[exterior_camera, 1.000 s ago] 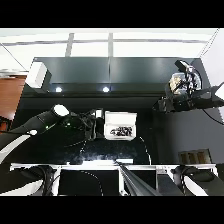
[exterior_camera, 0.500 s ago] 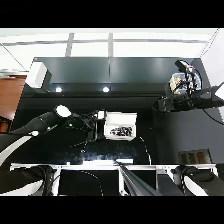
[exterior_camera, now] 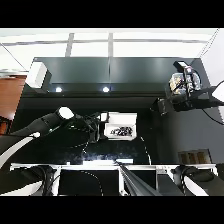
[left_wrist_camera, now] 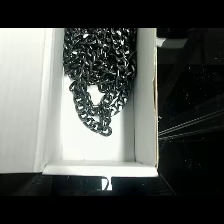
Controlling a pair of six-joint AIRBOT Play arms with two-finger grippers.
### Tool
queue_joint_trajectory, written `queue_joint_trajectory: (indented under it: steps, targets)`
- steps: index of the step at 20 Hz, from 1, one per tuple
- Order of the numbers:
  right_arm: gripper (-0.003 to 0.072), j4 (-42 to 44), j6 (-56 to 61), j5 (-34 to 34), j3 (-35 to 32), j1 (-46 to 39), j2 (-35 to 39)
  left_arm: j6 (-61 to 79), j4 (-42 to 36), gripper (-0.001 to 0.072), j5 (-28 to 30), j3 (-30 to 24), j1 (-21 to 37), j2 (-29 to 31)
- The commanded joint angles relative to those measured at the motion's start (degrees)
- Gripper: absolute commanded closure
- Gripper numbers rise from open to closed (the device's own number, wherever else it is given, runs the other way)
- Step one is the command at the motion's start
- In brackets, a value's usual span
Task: Fold the box and place the chain.
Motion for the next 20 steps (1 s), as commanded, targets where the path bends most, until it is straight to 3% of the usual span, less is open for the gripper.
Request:
queue_joint_trajectory:
  steps: [1, 5, 8, 10, 11, 15, 17, 20]
  targets:
    - [-0.0034, -6.36, -0.42, -4.76, -0.02, 3.13, -2.03, -0.09, 0.09, 0.0229, 0.31, 0.02, -0.09, -0.04]
    - [-0.0034, 8.0, -7.1, -12.44, 0.0, 3.08, -12.52, -0.09, 0.11, 0.0228, 0.24, 0.02, -0.09, -0.04]
    - [-0.0034, 24.11, -33.62, -13.0, 0.0, 3.1, -19.56, -0.09, 0.11, 0.0229, 0.28, 0.02, -0.09, -0.04]
    - [-0.0034, 25.86, -52.68, -7.76, 0.0, 3.37, -20.22, -0.09, 0.11, 0.0228, 0.28, 0.02, -0.09, -0.04]
    - [-0.0034, 25.68, -56.83, -4.76, 0.02, 3.37, -19.5, -0.07, 0.11, 0.0228, 0.28, 0.02, -0.09, -0.04]
    - [-0.0034, 25.03, -57.27, 0.74, -0.57, 3.39, -14.67, -0.07, 0.11, 0.0228, 0.28, 0.02, -0.09, -0.04]
    - [-0.0034, 25.09, -57.68, -0.9, -5.14, 3.69, -12.15, -0.09, 0.11, 0.0228, 0.28, 0.02, -0.09, -0.04]
    - [-0.0034, 28.52, -65.0, -9.03, -12.83, 6.1, -11.39, -0.09, 0.13, 0.0228, 0.28, 0.02, -0.09, -0.04]
